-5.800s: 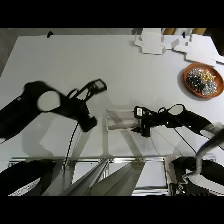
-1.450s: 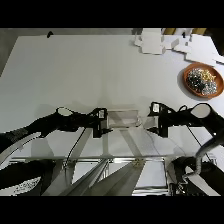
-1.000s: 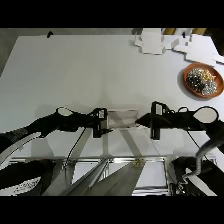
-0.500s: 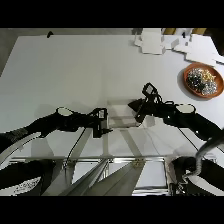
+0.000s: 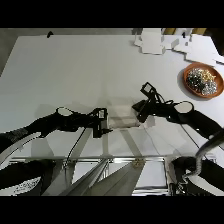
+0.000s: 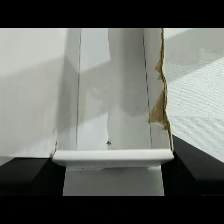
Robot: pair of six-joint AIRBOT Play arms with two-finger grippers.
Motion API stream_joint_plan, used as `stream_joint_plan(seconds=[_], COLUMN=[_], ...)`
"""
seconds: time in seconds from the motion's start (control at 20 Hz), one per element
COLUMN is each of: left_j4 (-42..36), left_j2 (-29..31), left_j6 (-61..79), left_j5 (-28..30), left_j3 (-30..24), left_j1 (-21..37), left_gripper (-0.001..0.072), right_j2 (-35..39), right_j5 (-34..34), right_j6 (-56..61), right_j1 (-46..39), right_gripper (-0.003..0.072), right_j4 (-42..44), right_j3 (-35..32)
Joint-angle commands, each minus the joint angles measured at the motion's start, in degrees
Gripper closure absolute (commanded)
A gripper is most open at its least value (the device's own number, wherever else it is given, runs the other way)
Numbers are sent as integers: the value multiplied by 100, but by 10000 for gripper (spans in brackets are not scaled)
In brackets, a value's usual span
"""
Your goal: Fold the box and place the chain.
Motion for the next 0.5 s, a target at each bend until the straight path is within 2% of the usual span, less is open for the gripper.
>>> stream_joint_plan(seconds=[0.0, 0.15, 0.3, 0.35, 0.45], left_j4=[0, 0, 0, 0, 0], left_j2=[-2, -2, -2, -2, -2], left_j6=[0, 0, 0, 0, 0], left_j5=[2, 4, 2, 4, 4], left_j3=[0, 0, 0, 0, 0], left_j1=[-2, -2, -2, -2, -2], left_gripper=[498, 498, 498, 498, 498], right_j2=[841, 1497, 1515, 1515, 1515], right_j5=[804, 1582, 2625, 2645, 2441], right_j6=[863, 809, 811, 807, 588], right_j1=[-376, -603, -597, -597, -597], right_gripper=[669, 670, 670, 670, 665], right_j4=[-1615, -2894, -4444, -4677, -4481], right_j3=[380, 415, 319, 195, -46])
